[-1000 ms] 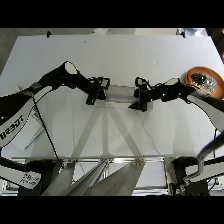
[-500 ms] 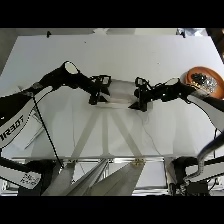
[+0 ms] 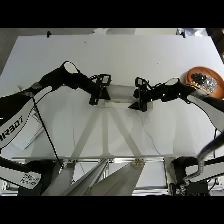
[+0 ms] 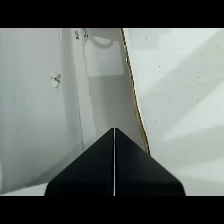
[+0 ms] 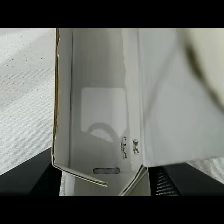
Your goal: Fold the box and place the chain.
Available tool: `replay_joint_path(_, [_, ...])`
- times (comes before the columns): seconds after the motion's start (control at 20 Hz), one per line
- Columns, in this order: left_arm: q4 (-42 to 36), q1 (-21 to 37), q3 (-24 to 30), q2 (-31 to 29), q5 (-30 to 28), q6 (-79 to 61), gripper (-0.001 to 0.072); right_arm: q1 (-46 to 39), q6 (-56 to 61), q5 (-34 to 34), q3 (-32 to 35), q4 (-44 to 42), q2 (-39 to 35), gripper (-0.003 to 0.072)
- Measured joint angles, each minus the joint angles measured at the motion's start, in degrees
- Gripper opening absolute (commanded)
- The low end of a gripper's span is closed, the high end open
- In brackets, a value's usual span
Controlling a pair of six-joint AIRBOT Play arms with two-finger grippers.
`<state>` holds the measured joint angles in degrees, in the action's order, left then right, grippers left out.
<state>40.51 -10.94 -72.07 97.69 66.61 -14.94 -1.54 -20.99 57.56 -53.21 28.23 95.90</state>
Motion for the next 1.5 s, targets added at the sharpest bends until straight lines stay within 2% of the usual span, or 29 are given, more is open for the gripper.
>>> replay_joint_path(0.2, [0.52, 3.17, 0.0, -5.84, 1.16, 4.35, 0.001, 0.0, -0.02, 0.0, 0.0, 0.0, 0.0, 0.0381])
replay_joint_path(0.35, [1.79, 7.26, 0.0, -11.15, 1.31, 19.65, 0.0009, 0.0, -0.02, 0.02, 0.0, 0.0, 0.0, 0.0381])
replay_joint_path(0.45, [5.88, 9.81, 0.04, -13.09, 1.31, 32.24, 0.001, 0.0, -0.04, 0.02, 0.0, 0.0, 0.0, 0.0381])
replay_joint_path(0.6, [15.93, 12.41, 0.61, -13.94, 1.14, 51.23, 0.0009, 0.0, -0.04, 0.04, 0.0, 0.02, 0.0, 0.0381])
replay_joint_path(0.75, [23.76, 13.49, 1.84, -13.35, 0.98, 67.28, 0.0008, 0.0, -0.07, 0.04, 0.0, 0.02, 0.0, 0.0381])
replay_joint_path(0.95, [26.38, 13.05, 2.75, -10.01, 1.14, 78.64, 0.0008, 0.0, -0.07, 0.04, 0.0, 0.02, 0.0, 0.0381])
replay_joint_path(1.2, [21.38, 12.07, 3.04, -4.33, 0.85, 84.04, 0.0006, 0.0, -0.07, 0.04, 0.0, 0.02, 0.0, 0.0381])
replay_joint_path(1.5, [19.37, 10.23, 3.08, -1.73, 0.07, 86.49, 0.0008, 0.0, -0.07, 0.07, 0.0, 0.02, 0.0, 0.0381])
